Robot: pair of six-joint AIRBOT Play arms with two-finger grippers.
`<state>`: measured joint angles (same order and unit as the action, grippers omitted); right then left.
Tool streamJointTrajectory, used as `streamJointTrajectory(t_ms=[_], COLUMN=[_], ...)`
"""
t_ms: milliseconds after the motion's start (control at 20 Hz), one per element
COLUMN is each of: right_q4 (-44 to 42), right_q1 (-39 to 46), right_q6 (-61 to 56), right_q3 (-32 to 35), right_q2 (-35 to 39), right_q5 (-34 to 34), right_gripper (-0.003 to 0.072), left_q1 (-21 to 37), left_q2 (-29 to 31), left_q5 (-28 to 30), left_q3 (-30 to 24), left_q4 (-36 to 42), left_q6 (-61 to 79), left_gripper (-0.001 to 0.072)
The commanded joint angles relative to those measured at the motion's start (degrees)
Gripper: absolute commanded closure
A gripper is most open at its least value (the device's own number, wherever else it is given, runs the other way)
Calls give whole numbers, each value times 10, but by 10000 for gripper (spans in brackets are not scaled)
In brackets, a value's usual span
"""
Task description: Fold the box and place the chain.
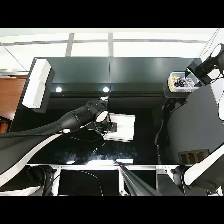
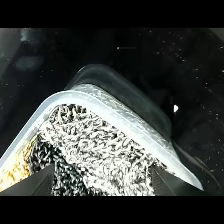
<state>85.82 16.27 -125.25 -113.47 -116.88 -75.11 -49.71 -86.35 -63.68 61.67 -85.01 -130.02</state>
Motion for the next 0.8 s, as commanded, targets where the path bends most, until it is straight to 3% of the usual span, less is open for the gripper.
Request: streamJointTrajectory(t_ms=[0, 50, 100, 150, 550, 600, 650, 700, 750], right_q4=[-1, -1, -1, -1, -2, -3, -3, -2, 2], right_q1=[1, 1, 1, 1, 0, 0, 0, 0, 0], right_q6=[2, 3, 4, 7, 32, 40, 55, 71, 88], right_q3=[-2, -2, -2, -2, -1, -2, -2, -2, -2], right_q2=[-12, -12, -12, -12, -19, -19, -18, -17, -12], right_q5=[16, 23, 25, 25, 6, 4, -4, -16, -26], right_gripper=[103, 103, 178, 201, 202, 253, 492, 634, 672], left_q1=[0, 0, 0, 0, 0, 0, 0, 0, 0], left_q2=[0, 0, 0, 0, 0, 0, 0, 0, 0], left_q5=[0, 0, 0, 0, 0, 0, 0, 0, 0], left_q3=[0, 0, 0, 0, 0, 0, 0, 0, 0], left_q4=[0, 0, 0, 0, 0, 0, 0, 0, 0], left_q6=[0, 0, 0, 0, 0, 0, 0, 0, 0], left_gripper=[680, 679, 679, 680, 680, 679, 679, 680, 680])
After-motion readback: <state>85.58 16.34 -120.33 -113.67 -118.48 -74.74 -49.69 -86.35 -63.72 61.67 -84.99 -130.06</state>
